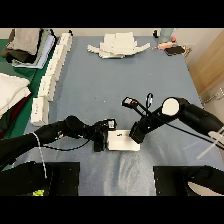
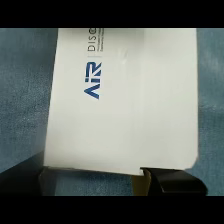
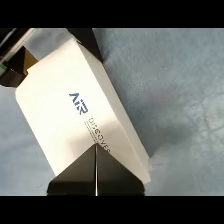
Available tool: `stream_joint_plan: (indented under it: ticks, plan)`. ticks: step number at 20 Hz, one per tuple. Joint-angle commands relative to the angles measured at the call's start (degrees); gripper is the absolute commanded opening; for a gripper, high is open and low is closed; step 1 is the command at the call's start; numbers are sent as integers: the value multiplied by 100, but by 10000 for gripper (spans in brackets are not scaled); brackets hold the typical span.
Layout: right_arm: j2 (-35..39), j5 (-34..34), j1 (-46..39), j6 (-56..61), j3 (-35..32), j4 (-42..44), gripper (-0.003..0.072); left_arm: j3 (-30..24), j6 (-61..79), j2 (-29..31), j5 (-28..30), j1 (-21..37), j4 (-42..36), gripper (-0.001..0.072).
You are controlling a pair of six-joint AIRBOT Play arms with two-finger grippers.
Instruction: Fold the box.
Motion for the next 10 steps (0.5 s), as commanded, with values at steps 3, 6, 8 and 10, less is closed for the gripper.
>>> stream_joint_plan:
  ticks: [3, 6, 8, 10]
  plan:
    - [1106, -1510, 922, -398, -667, -595, 1, 7, 0, 0, 2, 0, -4, 615]
    - [1740, -1838, 1228, -758, -920, -592, 148, 7, 0, 0, 2, 0, -2, 616]
    - [1834, -1832, 1325, -964, -957, -627, 347, 7, 2, 0, 2, 0, -4, 615]
    - [1696, -1834, 1325, -1185, -962, -634, 374, 7, 0, 0, 4, 0, -2, 615]
